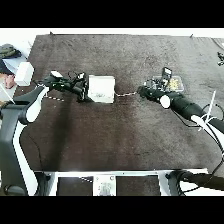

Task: Fold the box and place the chain.

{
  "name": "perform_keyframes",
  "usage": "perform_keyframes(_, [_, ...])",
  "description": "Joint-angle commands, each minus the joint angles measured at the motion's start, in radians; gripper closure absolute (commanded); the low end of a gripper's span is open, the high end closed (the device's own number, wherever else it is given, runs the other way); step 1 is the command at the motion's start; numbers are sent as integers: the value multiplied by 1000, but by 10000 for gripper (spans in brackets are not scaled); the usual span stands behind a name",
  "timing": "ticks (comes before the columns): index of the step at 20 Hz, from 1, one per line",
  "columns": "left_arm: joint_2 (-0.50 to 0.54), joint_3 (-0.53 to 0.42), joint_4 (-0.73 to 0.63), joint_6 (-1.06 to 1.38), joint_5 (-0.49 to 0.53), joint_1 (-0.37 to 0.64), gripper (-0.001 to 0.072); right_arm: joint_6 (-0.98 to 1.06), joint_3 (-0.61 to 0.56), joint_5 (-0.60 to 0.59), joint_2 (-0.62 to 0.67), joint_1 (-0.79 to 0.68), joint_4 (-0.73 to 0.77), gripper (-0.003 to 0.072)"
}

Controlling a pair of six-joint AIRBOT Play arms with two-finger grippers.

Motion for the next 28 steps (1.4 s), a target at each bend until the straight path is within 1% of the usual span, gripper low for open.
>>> perform_keyframes(1, [0,1,0,0,0,1,294,13,-16,3,-19,-120,28,429])
perform_keyframes(4, [0,1,0,0,0,1,294,13,16,-5,-77,-135,48,429])
perform_keyframes(8, [0,1,0,0,0,1,294,13,99,-59,-161,-106,64,431])
perform_keyframes(12, [0,1,0,0,0,1,294,14,144,-57,-219,-104,84,430])
perform_keyframes(24, [0,1,0,0,0,1,294,13,144,-83,-231,-145,84,431])
perform_keyframes(28, [0,1,0,0,0,1,294,14,146,-133,-244,-145,84,431])
